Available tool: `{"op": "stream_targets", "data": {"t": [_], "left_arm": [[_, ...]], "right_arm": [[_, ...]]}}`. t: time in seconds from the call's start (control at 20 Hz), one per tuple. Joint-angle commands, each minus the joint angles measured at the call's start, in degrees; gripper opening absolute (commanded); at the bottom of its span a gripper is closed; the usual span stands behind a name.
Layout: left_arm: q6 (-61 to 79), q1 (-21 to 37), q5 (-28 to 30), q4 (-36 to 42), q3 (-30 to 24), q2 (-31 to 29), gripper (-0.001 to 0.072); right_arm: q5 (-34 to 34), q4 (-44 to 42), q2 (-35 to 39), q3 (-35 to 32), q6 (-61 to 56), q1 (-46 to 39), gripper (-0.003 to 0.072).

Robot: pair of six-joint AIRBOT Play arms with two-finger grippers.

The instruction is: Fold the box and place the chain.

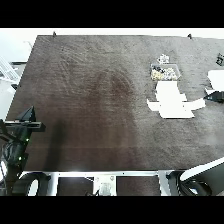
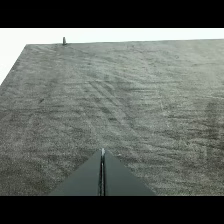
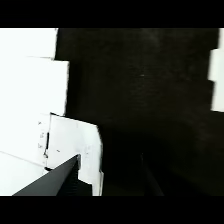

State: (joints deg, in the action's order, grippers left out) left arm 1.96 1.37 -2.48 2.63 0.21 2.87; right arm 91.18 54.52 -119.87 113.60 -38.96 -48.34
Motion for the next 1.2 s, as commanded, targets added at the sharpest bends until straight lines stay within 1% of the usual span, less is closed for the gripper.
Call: {"op": "stream_targets", "data": {"t": [0.0,0.2,0.45,0.6,0.9,0.95,1.0,1.05,1.1,1.15], "left_arm": [[0.0,0.0,0.0,0.0,0.0,0.0,0.002],[0.0,0.0,0.0,0.0,0.0,0.0,0.002],[0.0,0.0,0.0,0.0,0.0,0.0,0.002],[0.0,0.0,0.0,0.0,0.0,0.0,0.002],[0.0,0.0,0.0,0.0,0.0,0.0,0.002],[0.0,0.0,0.0,0.0,0.0,0.0,0.002],[0.0,0.0,0.0,0.0,0.0,0.0,0.002],[0.0,0.0,0.0,0.0,0.0,0.0,0.002],[0.0,0.0,0.0,0.0,0.0,0.0,0.002],[0.0,0.0,0.0,0.0,0.0,0.0,0.002]], "right_arm": [[3.3,0.2,-2.1,0.9,0.2,0.6,0.0475],[5.1,0.2,-2.4,0.5,0.1,0.6,0.0475],[8.4,0.1,-2.4,-2.0,0.2,1.1,0.0475],[8.5,0.1,-2.7,-3.5,0.2,1.6,0.0474],[9.0,-2.4,-4.8,-3.6,0.2,4.1,0.0469],[9.0,-2.4,-5.3,-3.6,0.3,4.6,0.0455],[9.0,-2.5,-5.7,-3.7,0.5,5.0,0.0416],[9.0,-2.8,-6.0,-3.7,0.5,5.2,0.0333],[9.0,-4.0,-6.1,-3.7,0.7,5.3,0.0208],[9.9,-6.3,-6.1,-3.7,1.6,5.3,0.0149]]}}
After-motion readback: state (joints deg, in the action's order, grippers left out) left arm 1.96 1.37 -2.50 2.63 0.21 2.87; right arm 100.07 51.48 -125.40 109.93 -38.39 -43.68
